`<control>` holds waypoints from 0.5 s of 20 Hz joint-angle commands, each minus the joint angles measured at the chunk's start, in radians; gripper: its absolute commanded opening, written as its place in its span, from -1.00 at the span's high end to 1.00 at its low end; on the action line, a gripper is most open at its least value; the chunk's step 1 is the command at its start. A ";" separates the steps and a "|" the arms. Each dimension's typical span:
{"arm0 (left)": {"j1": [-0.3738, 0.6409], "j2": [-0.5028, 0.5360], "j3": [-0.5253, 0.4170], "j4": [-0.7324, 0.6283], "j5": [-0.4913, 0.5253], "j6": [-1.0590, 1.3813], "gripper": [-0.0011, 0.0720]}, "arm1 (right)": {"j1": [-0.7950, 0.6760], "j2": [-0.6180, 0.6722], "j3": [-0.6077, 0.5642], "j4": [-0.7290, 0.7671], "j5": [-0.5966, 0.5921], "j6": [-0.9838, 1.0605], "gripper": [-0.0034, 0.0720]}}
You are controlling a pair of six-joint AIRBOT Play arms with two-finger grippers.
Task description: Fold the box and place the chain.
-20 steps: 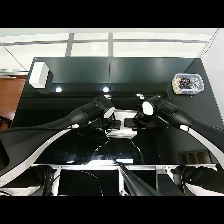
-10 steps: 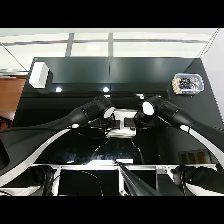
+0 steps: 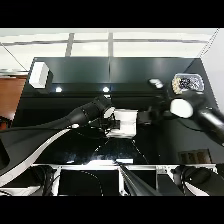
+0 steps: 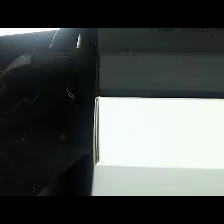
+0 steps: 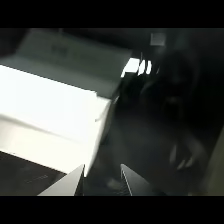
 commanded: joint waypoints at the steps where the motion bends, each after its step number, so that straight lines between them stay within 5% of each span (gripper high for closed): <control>1: 0.000 0.000 0.000 0.000 0.000 0.001 0.90 | -0.084 0.143 -0.002 -0.294 0.018 -0.033 0.18; 4: 0.000 0.000 0.000 0.000 0.000 0.001 0.90 | -0.242 0.136 -0.042 -0.565 -0.111 -0.034 0.18; 10: 0.000 0.000 0.000 0.000 0.000 0.001 0.90 | -0.635 -0.060 -0.087 -0.480 -0.593 0.087 0.18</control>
